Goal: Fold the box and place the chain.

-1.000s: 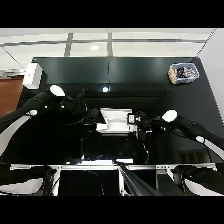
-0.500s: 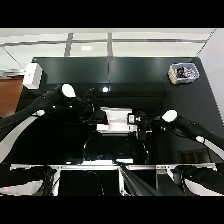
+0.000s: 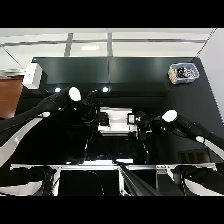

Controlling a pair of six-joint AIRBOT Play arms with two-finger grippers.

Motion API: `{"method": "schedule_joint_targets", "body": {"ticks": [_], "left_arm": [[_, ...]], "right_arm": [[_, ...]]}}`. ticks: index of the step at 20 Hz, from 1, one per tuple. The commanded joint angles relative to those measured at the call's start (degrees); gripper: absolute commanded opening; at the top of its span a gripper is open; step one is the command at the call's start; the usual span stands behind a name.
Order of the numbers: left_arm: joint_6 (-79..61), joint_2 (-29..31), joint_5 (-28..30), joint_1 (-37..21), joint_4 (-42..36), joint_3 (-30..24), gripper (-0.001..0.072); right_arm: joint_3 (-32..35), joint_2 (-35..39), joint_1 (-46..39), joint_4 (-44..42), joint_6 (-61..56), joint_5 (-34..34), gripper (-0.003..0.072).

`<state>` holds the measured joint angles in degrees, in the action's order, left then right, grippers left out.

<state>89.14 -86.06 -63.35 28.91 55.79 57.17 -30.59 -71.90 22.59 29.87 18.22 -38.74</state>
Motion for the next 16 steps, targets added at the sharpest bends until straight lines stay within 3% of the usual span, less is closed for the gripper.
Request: {"method": "schedule_joint_targets", "body": {"ticks": [1, 8, 16], "left_arm": [[5.5, -0.2, 0.4, 1.3, 6.7, 0.1, 0.061], [22.7, -0.2, 0.6, 9.5, 25.9, 3.8, 0.061], [21.9, -0.1, -0.4, 11.0, 18.7, 6.1, 0.061]], "right_arm": [[0.0, 0.0, 0.0, 0.0, 0.0, 0.0, 0.0256], [0.0, 0.0, 0.0, 0.0, 0.0, 0.0, 0.0256], [0.0, 0.0, 0.0, 0.0, 0.0, 0.0, 0.0256]]}}
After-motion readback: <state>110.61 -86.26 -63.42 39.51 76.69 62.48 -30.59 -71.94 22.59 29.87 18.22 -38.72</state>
